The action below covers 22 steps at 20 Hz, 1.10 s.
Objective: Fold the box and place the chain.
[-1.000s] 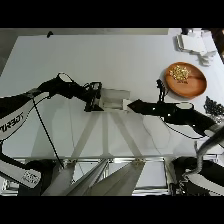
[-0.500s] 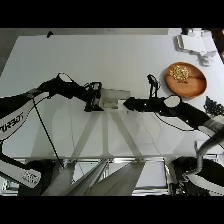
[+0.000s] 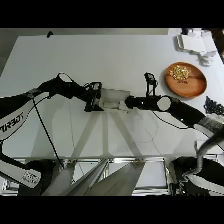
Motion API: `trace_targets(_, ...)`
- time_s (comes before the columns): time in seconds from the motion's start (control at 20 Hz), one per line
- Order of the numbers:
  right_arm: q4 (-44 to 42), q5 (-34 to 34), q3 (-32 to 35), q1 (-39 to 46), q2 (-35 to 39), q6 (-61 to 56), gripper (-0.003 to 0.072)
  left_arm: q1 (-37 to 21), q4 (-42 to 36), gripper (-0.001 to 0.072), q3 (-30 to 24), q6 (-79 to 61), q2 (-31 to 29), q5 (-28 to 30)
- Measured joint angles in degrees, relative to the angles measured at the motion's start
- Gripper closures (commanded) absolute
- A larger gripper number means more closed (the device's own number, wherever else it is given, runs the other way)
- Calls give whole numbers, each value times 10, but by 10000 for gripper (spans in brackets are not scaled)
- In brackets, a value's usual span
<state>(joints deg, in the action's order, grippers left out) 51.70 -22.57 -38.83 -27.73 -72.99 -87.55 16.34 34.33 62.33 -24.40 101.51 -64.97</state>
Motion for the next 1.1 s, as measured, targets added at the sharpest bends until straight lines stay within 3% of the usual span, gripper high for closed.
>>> trace_targets(0.1, 24, -12, -13, -1, -1, -17, 108, 0, 0, 450, 0, 0, 0, 0)
trace_targets(0.15, 34, -25, -22, -1, -1, -24, 85, 0, 0, 450, 0, 0, 0, 0)
trace_targets(0.4, 99, -114, -55, -3, -8, -42, 87, 0, 0, 450, 0, 0, 0, 0)
trace_targets(0.6, 191, -169, -93, -28, -42, -133, 112, 0, 0, 450, 0, 0, 0, 0)
trace_targets(0.7, 257, -218, -131, -46, -73, -200, 169, 0, 0, 450, 0, 0, 0, 0)
trace_targets(0.9, 357, -304, -213, -82, -132, -283, 175, 0, 0, 450, 0, 0, 0, 0)
trace_targets(1.0, 381, -320, -245, -98, -153, -310, 366, 0, 0, 450, 0, 0, 0, 0)
trace_targets(1.1, 391, -323, -264, -111, -165, -334, 399, 0, 0, 450, 0, 0, 0, 0)
